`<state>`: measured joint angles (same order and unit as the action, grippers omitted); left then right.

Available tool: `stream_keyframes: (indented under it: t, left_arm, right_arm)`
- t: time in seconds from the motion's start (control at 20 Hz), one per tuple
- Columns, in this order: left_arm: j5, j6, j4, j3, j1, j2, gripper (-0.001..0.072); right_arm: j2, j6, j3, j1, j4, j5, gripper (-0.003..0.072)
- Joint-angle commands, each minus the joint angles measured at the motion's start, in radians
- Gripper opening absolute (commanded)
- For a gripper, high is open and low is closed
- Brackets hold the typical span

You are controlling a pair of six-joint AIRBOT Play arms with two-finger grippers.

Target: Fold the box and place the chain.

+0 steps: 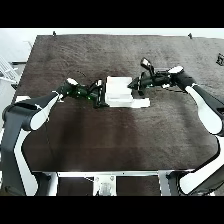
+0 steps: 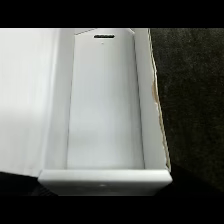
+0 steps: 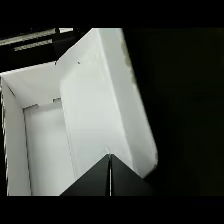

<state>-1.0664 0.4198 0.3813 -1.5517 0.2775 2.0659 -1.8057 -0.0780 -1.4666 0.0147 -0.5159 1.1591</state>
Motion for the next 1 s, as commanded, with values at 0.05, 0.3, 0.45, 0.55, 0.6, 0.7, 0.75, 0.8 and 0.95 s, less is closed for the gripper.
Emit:
stream_keyframes:
  t: [0.05,0.3,0.45,0.55,0.6,0.7,0.75,0.8,0.95]
  left_arm:
    - [0.000,-0.001,0.000,0.000,0.000,-0.001,0.0419]
    - [0.000,-0.001,0.000,0.000,0.000,-0.001,0.0419]
    - [0.000,-0.001,0.000,0.000,0.000,-0.001,0.0419]
    - [0.000,-0.001,0.000,0.000,0.000,-0.001,0.0419]
    - [0.000,-0.001,0.000,0.000,0.000,-0.001,0.0419]
    - [0.000,-0.001,0.000,0.000,0.000,-0.001,0.0419]
    - [0.000,-0.001,0.000,0.000,0.000,-0.001,0.0419]
    - [0.000,-0.001,0.000,0.000,0.000,-0.001,0.0419]
    - [0.000,-0.001,0.000,0.000,0.000,-0.001,0.0419]
  right_arm:
    - [0.105,-0.001,0.058,-0.041,-0.079,0.020,0.0016]
    - [0.110,-0.012,0.120,-0.055,-0.278,0.040,0.0609]
    - [0.107,-0.012,0.130,-0.055,-0.300,0.039,0.0609]
    - [0.105,-0.037,0.134,-0.051,-0.301,0.039,0.0609]
    - [0.105,-0.054,0.136,-0.047,-0.301,0.039,0.0608]
    - [0.105,-0.065,0.145,-0.032,-0.314,0.039,0.0609]
    - [0.105,-0.065,0.149,-0.024,-0.328,0.038,0.0608]
    - [0.104,-0.065,0.152,-0.016,-0.333,0.036,0.0608]
    - [0.088,-0.067,0.155,0.011,-0.333,0.002,0.0546]
